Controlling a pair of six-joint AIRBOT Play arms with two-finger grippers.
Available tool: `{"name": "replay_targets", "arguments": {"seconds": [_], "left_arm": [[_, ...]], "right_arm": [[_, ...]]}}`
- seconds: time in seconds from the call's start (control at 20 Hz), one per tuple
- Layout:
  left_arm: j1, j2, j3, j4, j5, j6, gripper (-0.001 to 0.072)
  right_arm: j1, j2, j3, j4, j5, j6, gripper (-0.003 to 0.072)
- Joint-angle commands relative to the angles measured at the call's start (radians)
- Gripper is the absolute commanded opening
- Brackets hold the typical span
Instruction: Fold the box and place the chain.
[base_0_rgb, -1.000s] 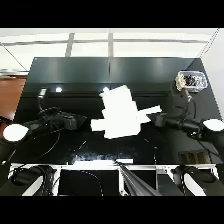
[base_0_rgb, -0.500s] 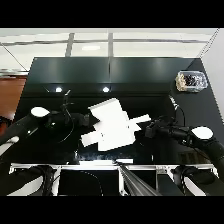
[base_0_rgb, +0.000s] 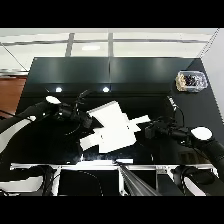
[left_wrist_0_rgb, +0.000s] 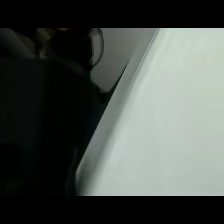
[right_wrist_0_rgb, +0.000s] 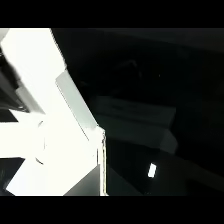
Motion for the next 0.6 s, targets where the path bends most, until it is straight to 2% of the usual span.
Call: {"name": "replay_targets", "arguments": {"seconds": [0.0, 0.05, 0.2, 0.25, 0.3, 0.35, 0.4, 0.55], "left_arm": [[0.0, -0.025, 0.044, 0.075, -0.052, 0.071, 0.0196], [0.001, -0.025, 0.05, 0.075, -0.055, 0.088, 0.0141], [0.001, -0.025, 0.066, 0.075, -0.063, 0.089, 0.0126], [0.001, -0.025, 0.074, 0.076, -0.082, 0.11, 0.0027], [0.0, -0.024, 0.083, 0.076, -0.113, 0.143, 0.0026], [-0.004, -0.018, 0.089, 0.078, -0.119, 0.141, 0.0025], [-0.01, -0.005, 0.091, 0.084, -0.116, 0.142, 0.0024], [-0.052, 0.084, 0.091, 0.169, -0.056, 0.141, 0.0022]], "right_arm": [[0.001, 0.001, 0.0, -0.023, -0.002, 0.003, 0.0008], [0.001, 0.001, 0.0, -0.03, -0.002, 0.007, 0.0007], [0.001, 0.001, 0.001, -0.056, -0.001, 0.015, 0.0009], [0.001, 0.001, 0.003, -0.08, -0.001, 0.034, 0.0012], [0.001, 0.001, 0.009, -0.114, -0.001, 0.068, 0.0157], [0.001, 0.001, 0.026, -0.166, -0.001, 0.113, 0.052], [-0.002, 0.001, 0.051, -0.238, 0.004, 0.15, 0.0655], [-0.068, 0.001, 0.2, -0.536, 0.157, 0.193, 0.0654]]}}
